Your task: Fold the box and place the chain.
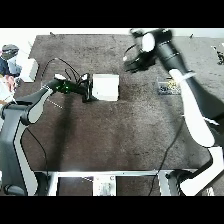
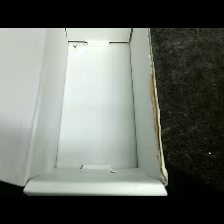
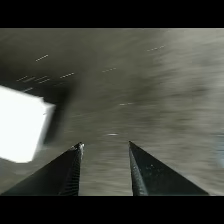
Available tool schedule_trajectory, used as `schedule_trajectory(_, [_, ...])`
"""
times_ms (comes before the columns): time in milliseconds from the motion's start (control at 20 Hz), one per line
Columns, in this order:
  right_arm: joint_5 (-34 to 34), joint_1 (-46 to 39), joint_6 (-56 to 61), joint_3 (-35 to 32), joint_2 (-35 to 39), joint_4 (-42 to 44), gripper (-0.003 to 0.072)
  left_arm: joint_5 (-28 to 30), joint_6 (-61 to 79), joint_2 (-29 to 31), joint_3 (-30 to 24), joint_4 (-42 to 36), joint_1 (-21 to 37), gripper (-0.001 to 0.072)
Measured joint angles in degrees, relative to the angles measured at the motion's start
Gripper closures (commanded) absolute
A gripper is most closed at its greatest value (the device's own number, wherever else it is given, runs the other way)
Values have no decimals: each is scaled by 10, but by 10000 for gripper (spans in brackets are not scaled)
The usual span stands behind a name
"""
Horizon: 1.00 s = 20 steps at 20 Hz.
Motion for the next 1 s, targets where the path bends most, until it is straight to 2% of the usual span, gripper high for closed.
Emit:
schedule_trajectory(250, [-5, -124, -29, -43, 48, -3, 362, 0, 0, 0, 0, 0, 0, 481])
schedule_trajectory(550, [-84, -232, -71, -168, 58, 64, 374, 0, 0, 0, 0, 0, 0, 481])
schedule_trajectory(600, [-101, -241, -80, -186, 57, 80, 403, 0, 0, 0, 0, 0, 0, 481])
schedule_trajectory(800, [-144, -261, -101, -226, 31, 117, 415, 0, 0, 0, 0, 0, 0, 481])
schedule_trajectory(850, [-146, -263, -106, -230, 22, 122, 494, 0, 0, 0, 0, 0, 0, 481])
schedule_trajectory(1000, [-151, -264, -114, -237, -3, 136, 492, 0, 0, 0, 0, 0, 0, 481])
